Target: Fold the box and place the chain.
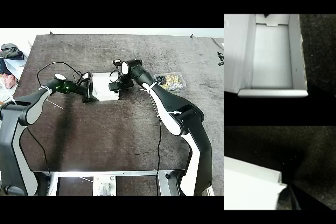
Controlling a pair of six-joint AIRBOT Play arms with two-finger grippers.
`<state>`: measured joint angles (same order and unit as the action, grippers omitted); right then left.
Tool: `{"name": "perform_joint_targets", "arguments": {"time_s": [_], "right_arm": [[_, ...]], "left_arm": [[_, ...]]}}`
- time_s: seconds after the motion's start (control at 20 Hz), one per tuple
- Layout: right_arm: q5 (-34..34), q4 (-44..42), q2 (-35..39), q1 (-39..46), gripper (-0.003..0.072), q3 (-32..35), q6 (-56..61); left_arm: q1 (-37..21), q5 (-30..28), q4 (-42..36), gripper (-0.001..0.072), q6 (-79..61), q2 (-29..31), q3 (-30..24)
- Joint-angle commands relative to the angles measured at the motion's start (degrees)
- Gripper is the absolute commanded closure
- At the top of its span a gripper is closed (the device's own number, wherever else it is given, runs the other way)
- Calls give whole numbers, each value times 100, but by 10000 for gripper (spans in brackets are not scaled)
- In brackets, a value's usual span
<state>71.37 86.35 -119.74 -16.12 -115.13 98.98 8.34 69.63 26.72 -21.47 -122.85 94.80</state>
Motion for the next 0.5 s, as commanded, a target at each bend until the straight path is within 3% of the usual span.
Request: {"name": "perform_joint_targets", "arguments": {"time_s": [0.0, 0.45], "right_arm": [[-232, 46, -11, -50, 313, 15, 177], [-157, 153, -229, -50, 313, 15, 177]], "left_arm": [[-4, -2, 0, 345, 2, 0, 2], [-4, 0, 0, 345, 0, 0, 2]]}}
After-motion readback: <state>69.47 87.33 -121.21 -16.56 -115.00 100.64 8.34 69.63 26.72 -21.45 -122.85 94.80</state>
